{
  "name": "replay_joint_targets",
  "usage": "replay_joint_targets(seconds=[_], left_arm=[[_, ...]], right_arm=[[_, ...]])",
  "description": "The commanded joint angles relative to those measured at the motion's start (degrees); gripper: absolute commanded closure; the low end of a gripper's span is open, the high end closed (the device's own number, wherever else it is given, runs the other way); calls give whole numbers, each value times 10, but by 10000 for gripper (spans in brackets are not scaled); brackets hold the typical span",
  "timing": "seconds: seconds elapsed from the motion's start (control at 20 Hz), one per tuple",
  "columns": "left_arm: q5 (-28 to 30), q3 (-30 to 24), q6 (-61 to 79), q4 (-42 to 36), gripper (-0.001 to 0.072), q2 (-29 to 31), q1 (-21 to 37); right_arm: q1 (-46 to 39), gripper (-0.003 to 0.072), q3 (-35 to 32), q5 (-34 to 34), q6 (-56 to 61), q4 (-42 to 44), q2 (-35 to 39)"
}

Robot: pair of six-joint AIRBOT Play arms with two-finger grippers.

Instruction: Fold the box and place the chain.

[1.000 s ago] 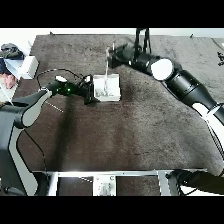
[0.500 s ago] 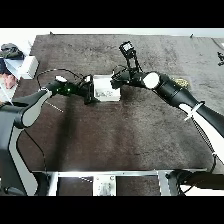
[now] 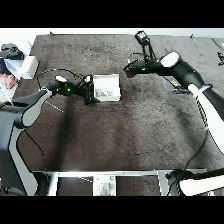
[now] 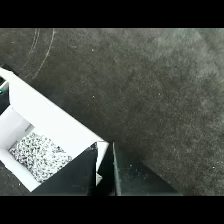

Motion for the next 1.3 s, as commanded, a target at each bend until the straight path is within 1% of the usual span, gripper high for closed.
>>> replay_joint_targets(seconds=[0.0, 0.15, 0.25, 0.3, 0.35, 0.5, 0.8, 1.0, 1.25], left_arm=[[0, 0, 0, 0, 243, 0, 1], [0, 0, 0, 0, 243, 0, 0], [0, 0, 0, 0, 243, 0, 0], [0, 0, 0, 0, 243, 0, 0], [0, 0, 0, 0, 243, 0, 0], [0, 0, 0, 0, 243, 0, 1], [0, 0, 0, 0, 243, 0, 0], [0, 0, 0, 0, 243, 0, 0], [0, 0, 0, 0, 243, 0, 0]], right_arm=[[-66, 514, 104, 143, -83, 130, -92], [-71, 512, 189, 215, -100, 132, -173], [-71, 458, 225, 247, -112, 149, -214], [-71, 416, 235, 261, -127, 167, -231], [-71, 412, 244, 269, -132, 175, -242], [-65, 408, 250, 292, -153, 183, -255], [-37, 408, 250, 366, -231, 180, -254], [-14, 408, 250, 370, -256, 142, -254], [2, 407, 250, 363, -292, 130, -254]])
